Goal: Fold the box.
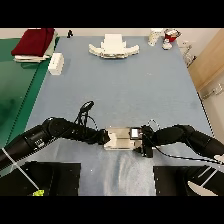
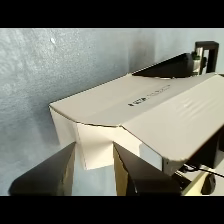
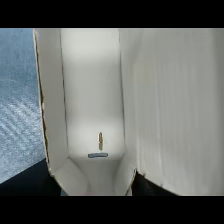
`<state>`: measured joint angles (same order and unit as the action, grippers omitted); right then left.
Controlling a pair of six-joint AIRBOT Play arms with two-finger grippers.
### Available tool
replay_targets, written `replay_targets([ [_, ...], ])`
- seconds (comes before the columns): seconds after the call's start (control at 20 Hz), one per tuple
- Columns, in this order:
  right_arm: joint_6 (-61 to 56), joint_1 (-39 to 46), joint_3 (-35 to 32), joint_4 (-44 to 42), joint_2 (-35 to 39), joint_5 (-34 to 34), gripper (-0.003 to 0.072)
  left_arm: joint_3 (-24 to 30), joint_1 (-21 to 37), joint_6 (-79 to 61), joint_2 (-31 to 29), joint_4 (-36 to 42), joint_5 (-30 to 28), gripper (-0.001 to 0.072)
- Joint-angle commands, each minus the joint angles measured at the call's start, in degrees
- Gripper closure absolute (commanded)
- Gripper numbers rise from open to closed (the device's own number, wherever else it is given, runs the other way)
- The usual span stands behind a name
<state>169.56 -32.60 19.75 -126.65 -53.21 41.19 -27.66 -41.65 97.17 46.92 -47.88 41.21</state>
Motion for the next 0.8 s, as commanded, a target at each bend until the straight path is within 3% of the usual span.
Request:
replay_targets([
  [0.0, 0.0, 0.0, 0.0, 0.0, 0.1, 0.0, 0.0276, -2.1, -4.8, 11.2, 2.8, -8.6, -0.4, 0.0347],
  [0.2, 0.0, 0.0, 0.0, 0.0, 0.1, 0.0, 0.0276, -7.2, -12.0, 28.0, 5.3, -24.5, 3.7, 0.0347],
  [0.5, 0.0, 0.0, 0.0, 0.0, 0.1, 0.0, 0.0276, -16.7, -20.5, 42.8, 14.5, -38.1, 14.8, 0.0348],
  [0.75, 0.0, 0.0, 0.0, 0.0, 0.1, 0.0, 0.0276, -23.9, -22.3, 45.4, 24.7, -40.9, 19.9, 0.0348],
])
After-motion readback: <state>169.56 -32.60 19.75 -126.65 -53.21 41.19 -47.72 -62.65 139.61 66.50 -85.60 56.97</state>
